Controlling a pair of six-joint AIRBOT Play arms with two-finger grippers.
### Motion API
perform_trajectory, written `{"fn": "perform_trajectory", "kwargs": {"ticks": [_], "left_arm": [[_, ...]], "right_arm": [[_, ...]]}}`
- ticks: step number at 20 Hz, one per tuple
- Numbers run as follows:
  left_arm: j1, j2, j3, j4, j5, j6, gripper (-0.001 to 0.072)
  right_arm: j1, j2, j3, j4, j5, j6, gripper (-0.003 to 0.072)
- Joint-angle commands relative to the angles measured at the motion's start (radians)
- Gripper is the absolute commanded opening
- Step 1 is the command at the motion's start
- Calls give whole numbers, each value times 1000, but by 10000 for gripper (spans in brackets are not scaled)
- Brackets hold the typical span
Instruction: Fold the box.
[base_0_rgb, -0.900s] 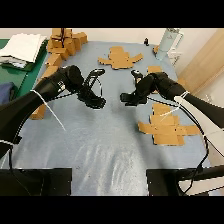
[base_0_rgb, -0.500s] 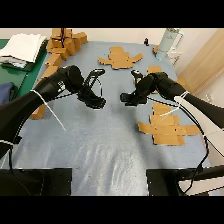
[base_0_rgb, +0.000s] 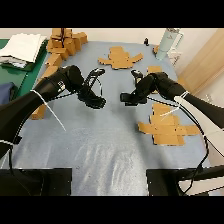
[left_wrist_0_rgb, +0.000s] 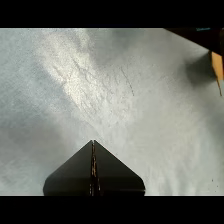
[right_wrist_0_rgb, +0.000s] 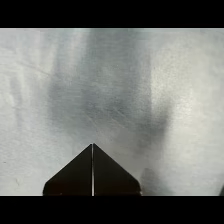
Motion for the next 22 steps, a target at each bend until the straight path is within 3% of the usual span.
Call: {"fn": "perform_trajectory", "kwargs": {"ticks": [1, 3, 6, 8, 10, 12, 13, 14, 15, 18, 22], "left_arm": [[1, 0, 1, 0, 109, 0, 15], [1, 0, 1, 0, 154, 0, 15], [1, 0, 1, -42, 176, 0, 15], [0, -3, 1, -67, 175, 0, 15], [0, -3, 1, -85, 173, 0, 17], [1, -3, 1, -100, 158, 0, 18], [1, -3, 1, -110, 153, 0, 111], [0, -2, 1, -120, 144, 0, 493], [1, -3, 1, -138, 129, -2, 691], [1, -2, 1, -214, 64, -1, 687], [1, -3, 1, -271, 14, -2, 687]], "right_arm": [[0, 0, 2, 25, 31, 10, 5], [-11, 10, 29, -59, -56, 10, 5], [-74, 77, 91, -437, -375, 55, 5], [-161, 148, 69, -683, -562, 54, 35], [-302, 234, -15, -703, -591, 52, 127], [-459, 299, -126, -628, -523, 28, 367], [-541, 308, -175, -594, -497, -11, 473], [-621, 303, -216, -552, -475, -69, 517], [-690, 291, -245, -505, -453, -132, 533], [-869, 229, -258, -370, -383, -308, 532], [-1014, 195, -255, -310, -290, -481, 528]]}}
